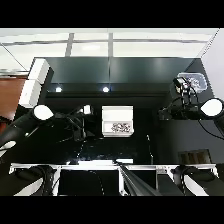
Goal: Fold the box and place the chain.
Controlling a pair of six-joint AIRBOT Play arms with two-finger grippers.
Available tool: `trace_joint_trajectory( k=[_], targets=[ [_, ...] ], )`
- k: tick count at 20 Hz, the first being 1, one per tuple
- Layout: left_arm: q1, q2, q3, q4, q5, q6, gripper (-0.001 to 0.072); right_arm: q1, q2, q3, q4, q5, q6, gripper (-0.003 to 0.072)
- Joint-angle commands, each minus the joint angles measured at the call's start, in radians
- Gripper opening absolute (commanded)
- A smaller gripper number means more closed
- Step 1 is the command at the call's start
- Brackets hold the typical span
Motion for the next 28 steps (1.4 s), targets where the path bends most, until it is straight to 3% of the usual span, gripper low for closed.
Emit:
trace_joint_trajectory(
  k=[1,6,18,19,21,22,25,27,28],
  targets=[
    [-0.037,-0.13,0.036,0.015,0.018,0.186,0.072,0.0,0.0,0.0,0.0,0.002,0.002,0.0265],
    [-0.037,-0.233,0.091,-0.163,0.025,0.186,0.072,0.0,0.0,0.0,0.0,0.026,0.002,0.0265],
    [-0.092,-0.287,0.109,-0.184,0.039,0.187,0.0717,0.0,0.0,0.0,-0.001,0.018,0.002,0.0265],
    [-0.092,-0.287,0.109,-0.187,0.038,0.187,0.069,0.0,0.0,0.0,-0.001,0.015,0.002,0.0265],
    [-0.092,-0.287,0.109,-0.187,0.037,0.187,0.0429,0.0,0.0,0.0,-0.001,0.012,0.002,0.0265],
    [-0.092,-0.287,0.109,-0.187,0.04,0.187,0.0371,0.0,0.0,0.0,0.0,0.01,0.002,0.0265],
    [-0.092,-0.287,0.109,-0.187,0.051,0.186,0.0371,0.028,-0.01,0.0,0.053,-0.06,0.002,0.0271],
    [-0.092,-0.286,0.109,-0.188,0.059,0.185,0.0371,0.078,-0.032,0.001,0.172,-0.175,-0.008,0.0713],
    [-0.092,-0.286,0.109,-0.188,0.059,0.185,0.0372,0.109,-0.058,0.011,0.249,-0.243,-0.043,0.0713]
  ],
)
